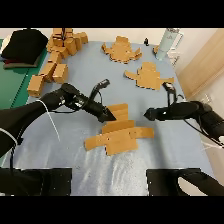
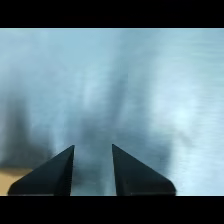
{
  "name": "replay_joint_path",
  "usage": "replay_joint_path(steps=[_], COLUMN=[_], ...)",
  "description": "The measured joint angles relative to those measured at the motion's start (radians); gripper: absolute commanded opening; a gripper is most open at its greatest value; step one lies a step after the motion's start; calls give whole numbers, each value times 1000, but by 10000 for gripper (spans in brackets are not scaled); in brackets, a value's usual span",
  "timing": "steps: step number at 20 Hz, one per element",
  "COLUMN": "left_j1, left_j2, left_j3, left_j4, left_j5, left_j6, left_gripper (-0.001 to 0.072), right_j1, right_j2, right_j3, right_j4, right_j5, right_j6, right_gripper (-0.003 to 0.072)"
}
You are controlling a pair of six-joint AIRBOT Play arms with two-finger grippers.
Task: Fold the box.
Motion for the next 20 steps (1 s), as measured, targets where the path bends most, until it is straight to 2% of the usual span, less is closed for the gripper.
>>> replay_joint_path(steps=[3, 5, 13, 20], left_j1=[-48, -68, -108, -117], left_j2=[7, 10, 15, 43], left_j3=[2, 2, 9, 14], left_j4=[38, 47, 56, 54], left_j5=[64, 99, 295, 266], left_j6=[97, 149, 273, 284], left_gripper=[12, 11, 11, 11], right_j1=[-32, -40, -48, -37], right_j2=[-1, -4, -39, -69], right_j3=[17, 19, 23, 23], right_j4=[-22, -20, 35, 58], right_j5=[23, 34, 79, 97], right_j6=[83, 112, 146, 150], right_gripper=[357, 330, 330, 330])
